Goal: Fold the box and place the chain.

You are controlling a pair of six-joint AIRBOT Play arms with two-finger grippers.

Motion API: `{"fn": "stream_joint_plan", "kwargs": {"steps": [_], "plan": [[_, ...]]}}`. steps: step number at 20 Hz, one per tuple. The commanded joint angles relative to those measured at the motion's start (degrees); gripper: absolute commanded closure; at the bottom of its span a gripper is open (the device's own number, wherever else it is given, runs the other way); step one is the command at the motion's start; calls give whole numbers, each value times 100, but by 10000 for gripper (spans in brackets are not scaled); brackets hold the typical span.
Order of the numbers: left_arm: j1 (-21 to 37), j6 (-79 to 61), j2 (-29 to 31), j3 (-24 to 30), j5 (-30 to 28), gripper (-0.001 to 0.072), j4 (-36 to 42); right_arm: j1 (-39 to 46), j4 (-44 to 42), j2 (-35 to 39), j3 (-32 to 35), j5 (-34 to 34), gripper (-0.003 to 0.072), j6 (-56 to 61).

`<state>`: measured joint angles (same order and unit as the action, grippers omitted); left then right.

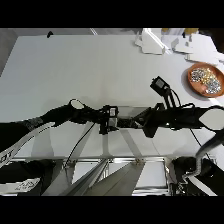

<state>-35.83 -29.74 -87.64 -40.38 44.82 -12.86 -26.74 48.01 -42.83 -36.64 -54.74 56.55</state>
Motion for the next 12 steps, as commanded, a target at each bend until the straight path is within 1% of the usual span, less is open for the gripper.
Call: {"fn": "stream_joint_plan", "kwargs": {"steps": [1, 2, 3, 5, 8, 12], "plan": [[2, 0, 4, -2, 0, 575, 0, -446, -33, -492, 15, 546, 671, -24], [2, 0, 4, -4, 0, 575, 0, -461, -9, -680, 15, 557, 670, 4], [2, 0, 4, -4, 0, 575, 0, -461, 33, -894, 15, 557, 642, 20], [2, 0, 4, -4, 0, 575, 0, -461, 247, -1213, 15, 608, 518, 46], [2, 0, 4, -4, 0, 575, 0, -310, 431, -1163, -31, 533, 418, -28], [2, 0, 4, -4, 0, 574, 0, 415, 603, -586, -120, -177, 420, -1187]]}}
